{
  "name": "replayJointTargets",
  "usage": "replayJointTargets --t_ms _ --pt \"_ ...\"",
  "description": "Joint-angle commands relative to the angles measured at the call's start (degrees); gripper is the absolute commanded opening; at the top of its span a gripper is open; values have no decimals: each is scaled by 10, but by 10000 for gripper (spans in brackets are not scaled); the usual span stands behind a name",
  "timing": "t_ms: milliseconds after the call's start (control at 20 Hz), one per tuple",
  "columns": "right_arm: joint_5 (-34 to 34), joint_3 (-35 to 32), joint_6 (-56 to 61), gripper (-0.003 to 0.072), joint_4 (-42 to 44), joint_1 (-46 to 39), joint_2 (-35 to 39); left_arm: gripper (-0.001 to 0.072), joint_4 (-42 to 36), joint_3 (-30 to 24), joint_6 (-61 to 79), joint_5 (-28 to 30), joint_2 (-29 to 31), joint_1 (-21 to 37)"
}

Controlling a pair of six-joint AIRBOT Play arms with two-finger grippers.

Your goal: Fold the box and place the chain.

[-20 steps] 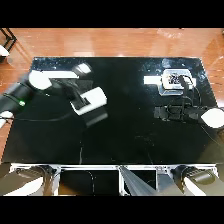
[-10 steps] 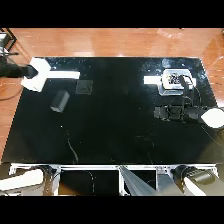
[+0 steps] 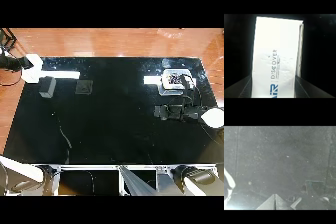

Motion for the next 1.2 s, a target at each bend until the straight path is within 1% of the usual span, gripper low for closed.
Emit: replayJointTargets --t_ms 0,50,100,150,250,450,500,550,600,650,700,750,800,900,950,1000,1050,1100,1150 --pt "-1 0 6 22 0 0 0 103 1 26 -23 -12 -52 -1" --pt "-1 0 7 22 0 0 0 108 1 26 -23 -17 -58 -1" --pt "-1 0 8 22 0 0 0 311 1 26 -23 -20 -62 -3" --pt "-2 0 8 22 0 0 0 654 2 26 -23 -19 -63 -4" --pt "-1 0 9 22 0 0 0 641 11 56 -22 -42 -62 -5" --pt "-14 0 8 22 0 0 0 640 32 189 -48 -161 -59 -4" --pt "-27 2 8 22 -3 0 0 640 33 209 -65 -185 -49 -4" --pt "-38 6 8 23 -11 0 0 624 33 211 -86 -200 -30 -3" --pt "-40 16 8 23 -23 0 0 454 33 202 -108 -213 -6 -2" --pt "-33 33 8 22 -38 0 0 184 33 190 -113 -229 22 -2" --pt "-15 53 8 23 -54 0 0 26 33 176 -112 -236 47 -2" --pt "16 83 8 22 -75 0 0 22 31 163 -112 -240 71 -2" --pt "63 115 8 22 -103 0 0 22 30 150 -117 -247 96 -5" --pt "141 177 9 22 -155 0 3 20 28 122 -164 -267 139 -24" --pt "150 196 12 22 -174 0 11 20 27 105 -160 -280 159 -43" --pt "143 204 26 22 -192 0 26 19 31 77 -151 -283 183 -70" --pt "134 204 46 22 -208 0 43 19 38 40 -147 -267 212 -99" --pt "136 203 69 22 -226 0 59 19 40 -17 -147 -224 252 -130" --pt "143 203 84 22 -240 0 74 19 40 -86 -149 -163 299 -158"
